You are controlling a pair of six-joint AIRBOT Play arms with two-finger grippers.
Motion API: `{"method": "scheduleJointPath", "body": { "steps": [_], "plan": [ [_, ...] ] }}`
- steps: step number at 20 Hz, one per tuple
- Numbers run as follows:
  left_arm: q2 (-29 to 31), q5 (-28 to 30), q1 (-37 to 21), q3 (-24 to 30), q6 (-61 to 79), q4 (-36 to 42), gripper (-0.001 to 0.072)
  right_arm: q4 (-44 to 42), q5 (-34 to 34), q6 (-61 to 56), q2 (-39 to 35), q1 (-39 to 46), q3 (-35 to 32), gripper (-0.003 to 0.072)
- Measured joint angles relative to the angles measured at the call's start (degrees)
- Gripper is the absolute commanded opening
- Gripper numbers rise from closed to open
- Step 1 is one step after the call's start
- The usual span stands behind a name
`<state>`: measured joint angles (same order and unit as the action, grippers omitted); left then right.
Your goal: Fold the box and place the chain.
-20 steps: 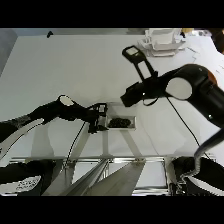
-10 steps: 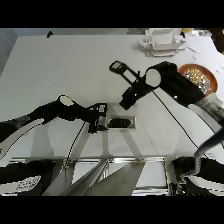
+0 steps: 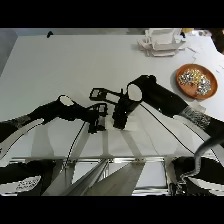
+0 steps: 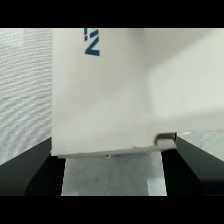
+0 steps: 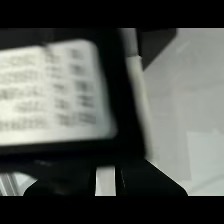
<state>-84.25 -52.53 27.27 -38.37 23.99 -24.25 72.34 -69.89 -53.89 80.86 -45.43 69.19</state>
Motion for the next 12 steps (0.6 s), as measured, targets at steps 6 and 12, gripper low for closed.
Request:
{"method": "scheduleJointPath", "body": {
  "steps": [6,12],
  "plan": [
    [0.0,0.0,0.0,0.0,0.0,0.0,0.0192,-0.7,1.9,2.8,-3.0,-2.3,-3.1,0.0207],
    [0.0,0.0,0.0,0.0,0.0,0.0,0.0192,-3.1,3.4,3.4,-4.6,0.0,-6.2,0.0258]
  ]
}}
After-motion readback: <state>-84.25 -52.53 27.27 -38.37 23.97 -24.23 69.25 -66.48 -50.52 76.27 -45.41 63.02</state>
